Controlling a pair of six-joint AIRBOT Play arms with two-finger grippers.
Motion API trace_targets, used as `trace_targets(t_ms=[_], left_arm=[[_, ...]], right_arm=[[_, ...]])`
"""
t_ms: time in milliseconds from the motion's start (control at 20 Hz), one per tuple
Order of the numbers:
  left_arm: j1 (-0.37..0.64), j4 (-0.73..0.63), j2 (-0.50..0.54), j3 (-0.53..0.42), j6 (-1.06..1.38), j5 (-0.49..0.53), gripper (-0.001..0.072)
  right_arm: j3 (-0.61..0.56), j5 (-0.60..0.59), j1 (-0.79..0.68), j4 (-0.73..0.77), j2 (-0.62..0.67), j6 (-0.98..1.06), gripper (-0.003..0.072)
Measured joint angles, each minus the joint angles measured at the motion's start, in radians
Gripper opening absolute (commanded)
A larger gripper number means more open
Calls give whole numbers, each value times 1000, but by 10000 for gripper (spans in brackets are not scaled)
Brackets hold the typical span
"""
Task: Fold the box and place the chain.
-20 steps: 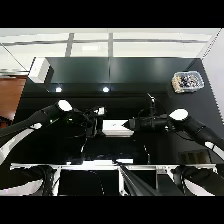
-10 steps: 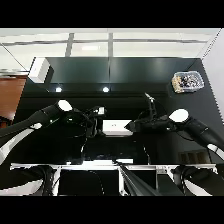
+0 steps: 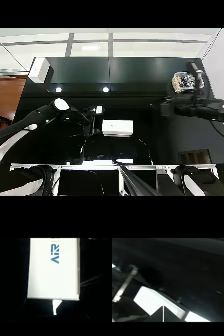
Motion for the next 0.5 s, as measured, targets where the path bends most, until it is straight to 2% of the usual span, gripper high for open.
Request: trace_targets(t_ms=[150, 300, 500], left_arm=[[3, 46, 92, 0, -58, -37, 693], [-16, 54, 161, 32, -154, -69, 715], [-81, 64, 140, 129, -269, -55, 715]], right_arm=[[-8, 77, -64, -126, 26, 49, 15], [-43, 89, -88, -189, 36, 72, 15], [-85, 60, -98, -213, 40, 83, 15]])
